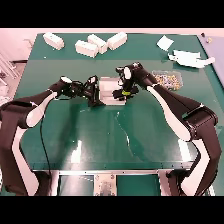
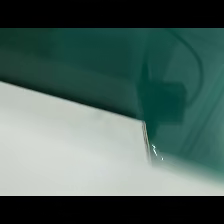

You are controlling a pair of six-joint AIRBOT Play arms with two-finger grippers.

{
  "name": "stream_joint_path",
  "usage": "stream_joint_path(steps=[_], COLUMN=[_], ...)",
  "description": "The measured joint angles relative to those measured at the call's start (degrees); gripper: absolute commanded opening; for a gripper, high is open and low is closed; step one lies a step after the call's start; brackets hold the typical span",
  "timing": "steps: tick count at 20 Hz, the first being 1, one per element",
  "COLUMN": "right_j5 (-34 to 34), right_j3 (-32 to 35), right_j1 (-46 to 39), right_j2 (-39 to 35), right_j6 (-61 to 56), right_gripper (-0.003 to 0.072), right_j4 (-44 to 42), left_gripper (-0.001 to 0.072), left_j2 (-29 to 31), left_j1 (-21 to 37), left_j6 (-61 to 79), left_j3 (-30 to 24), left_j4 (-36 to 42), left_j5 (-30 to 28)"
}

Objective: Fold the box and place the chain.

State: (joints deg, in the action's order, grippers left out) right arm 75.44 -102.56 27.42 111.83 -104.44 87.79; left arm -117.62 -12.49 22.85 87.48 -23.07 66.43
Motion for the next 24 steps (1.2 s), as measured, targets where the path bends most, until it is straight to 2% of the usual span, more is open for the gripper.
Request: stream_joint_path(steps=[7, 8, 9, 15, 24], right_j5=[0.3, 0.4, 0.5, 2.4, 1.7], right_j3=[-0.1, -0.1, -0.1, -0.1, -0.1], right_j1=[-0.9, -1.2, -1.5, -3.1, -4.3], right_j2=[-1.6, -1.8, -2.1, -3.7, -12.7], right_j6=[0.0, 0.0, 0.0, 0.3, 6.3], right_gripper=[0.0439, 0.0455, 0.0530, 0.0530, 0.0528], right_j4=[1.6, 1.8, 2.1, 3.5, 4.5], left_gripper=[0.0469, 0.0469, 0.0469, 0.0469, 0.0469], left_j2=[0.0, 0.0, 0.0, 0.0, 0.0], left_j1=[0.0, 0.0, 0.0, 0.0, 0.0], left_j6=[0.1, 0.1, 0.1, 0.0, 0.0], left_j3=[0.0, 0.0, 0.0, 0.0, 0.0], left_j4=[-0.1, -0.1, -0.1, 0.0, -0.1], left_j5=[0.4, 0.4, 0.4, 0.2, 0.1])
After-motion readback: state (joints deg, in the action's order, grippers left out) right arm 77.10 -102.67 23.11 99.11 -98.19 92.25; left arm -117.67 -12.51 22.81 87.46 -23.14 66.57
